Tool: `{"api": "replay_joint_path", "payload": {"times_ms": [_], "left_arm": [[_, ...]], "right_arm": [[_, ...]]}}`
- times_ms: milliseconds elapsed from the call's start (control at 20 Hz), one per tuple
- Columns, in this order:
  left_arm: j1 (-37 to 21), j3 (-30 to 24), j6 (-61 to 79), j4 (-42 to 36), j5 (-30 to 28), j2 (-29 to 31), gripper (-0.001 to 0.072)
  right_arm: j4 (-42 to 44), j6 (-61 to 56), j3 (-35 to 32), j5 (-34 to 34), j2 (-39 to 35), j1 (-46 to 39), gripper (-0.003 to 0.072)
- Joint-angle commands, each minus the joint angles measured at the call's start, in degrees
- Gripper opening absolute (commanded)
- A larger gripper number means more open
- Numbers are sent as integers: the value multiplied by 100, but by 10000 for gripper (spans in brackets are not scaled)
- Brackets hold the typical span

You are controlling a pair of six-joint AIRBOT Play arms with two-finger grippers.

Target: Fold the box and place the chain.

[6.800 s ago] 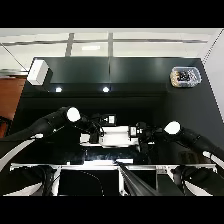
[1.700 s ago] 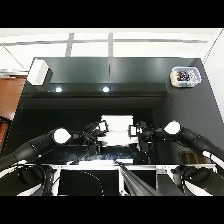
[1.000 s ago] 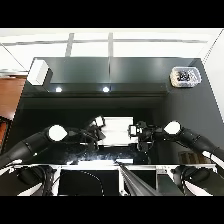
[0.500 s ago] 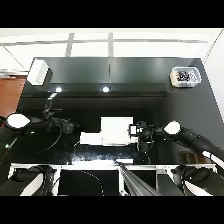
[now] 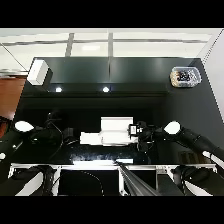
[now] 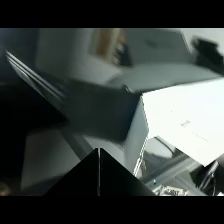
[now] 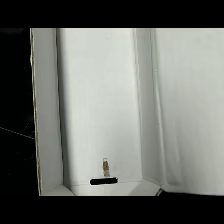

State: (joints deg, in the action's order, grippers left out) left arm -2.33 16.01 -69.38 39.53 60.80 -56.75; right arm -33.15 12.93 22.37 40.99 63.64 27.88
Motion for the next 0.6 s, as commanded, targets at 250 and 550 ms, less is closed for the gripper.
{"api": "replay_joint_path", "payload": {"times_ms": [250, 550], "left_arm": [[1158, -46, 1263, -1635, -538, -763, 32], [1143, 332, 1676, -1589, -267, -678, 572]], "right_arm": [[4, -17, -2, -22, 2, 2, 529], [2, -17, -2, -22, 2, 4, 529]]}}
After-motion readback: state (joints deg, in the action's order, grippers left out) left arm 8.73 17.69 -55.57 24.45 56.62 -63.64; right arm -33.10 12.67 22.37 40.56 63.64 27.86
